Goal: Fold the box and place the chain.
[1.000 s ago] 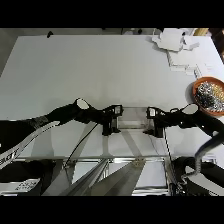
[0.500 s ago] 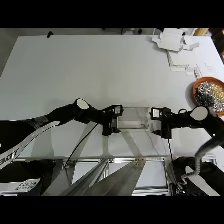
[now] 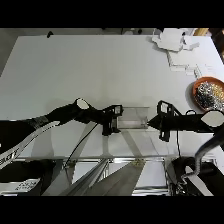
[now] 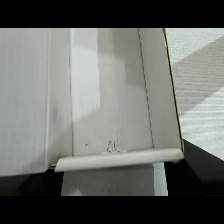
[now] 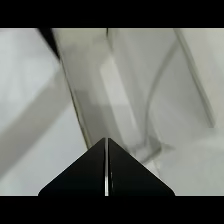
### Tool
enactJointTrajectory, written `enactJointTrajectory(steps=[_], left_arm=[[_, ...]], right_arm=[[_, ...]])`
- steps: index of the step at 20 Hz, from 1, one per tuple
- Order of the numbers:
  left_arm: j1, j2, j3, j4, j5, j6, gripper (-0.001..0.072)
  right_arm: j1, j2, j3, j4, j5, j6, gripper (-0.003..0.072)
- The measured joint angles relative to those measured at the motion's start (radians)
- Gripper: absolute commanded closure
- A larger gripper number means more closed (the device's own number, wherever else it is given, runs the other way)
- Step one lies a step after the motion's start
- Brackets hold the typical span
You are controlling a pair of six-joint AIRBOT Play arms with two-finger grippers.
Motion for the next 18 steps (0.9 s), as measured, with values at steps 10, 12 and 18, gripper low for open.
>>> enactJointTrajectory(steps=[10,12,18], left_arm=[[0.0,0.0,0.0,-0.001,0.0,0.0,0.0499],[0.0,0.0,0.0,-0.003,0.0,-0.003,0.0499],[0.0,0.0,0.0,0.001,-0.002,0.0,0.0499]], right_arm=[[0.102,-0.271,0.0,0.341,-0.419,-0.055,0.0665],[0.125,-0.343,0.0,0.349,-0.475,-0.036,0.0665],[0.145,-0.391,0.026,0.239,-0.473,0.054,0.0665]])
